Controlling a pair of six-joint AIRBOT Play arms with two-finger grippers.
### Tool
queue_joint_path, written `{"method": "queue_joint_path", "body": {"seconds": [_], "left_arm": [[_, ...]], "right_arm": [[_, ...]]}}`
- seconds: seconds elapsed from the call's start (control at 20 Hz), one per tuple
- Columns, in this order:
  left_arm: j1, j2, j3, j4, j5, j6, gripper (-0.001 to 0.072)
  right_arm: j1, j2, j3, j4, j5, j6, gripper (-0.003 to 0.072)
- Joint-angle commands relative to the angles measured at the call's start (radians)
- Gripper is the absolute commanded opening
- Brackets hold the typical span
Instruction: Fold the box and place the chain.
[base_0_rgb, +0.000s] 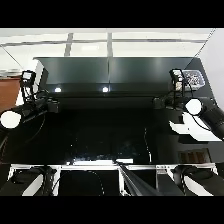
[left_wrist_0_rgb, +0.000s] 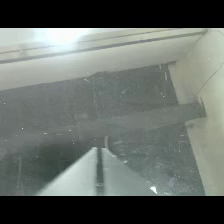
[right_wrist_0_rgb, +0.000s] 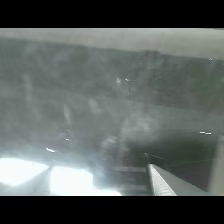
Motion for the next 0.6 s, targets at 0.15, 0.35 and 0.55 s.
{"method": "queue_joint_path", "body": {"seconds": [0.15,0.35,0.55], "left_arm": [[0.000,-0.029,0.000,-0.005,0.023,-0.003,0.0708],[0.000,-0.039,-0.001,-0.006,0.019,-0.003,0.0708],[-0.001,-0.040,-0.001,-0.006,0.015,-0.003,0.0707]], "right_arm": [[-0.330,-0.013,0.125,-0.564,0.052,0.261,0.0713],[-0.846,-0.096,0.216,-0.552,0.057,0.271,0.0712],[-1.218,-0.265,0.463,-0.246,0.219,0.054,0.0711]]}}
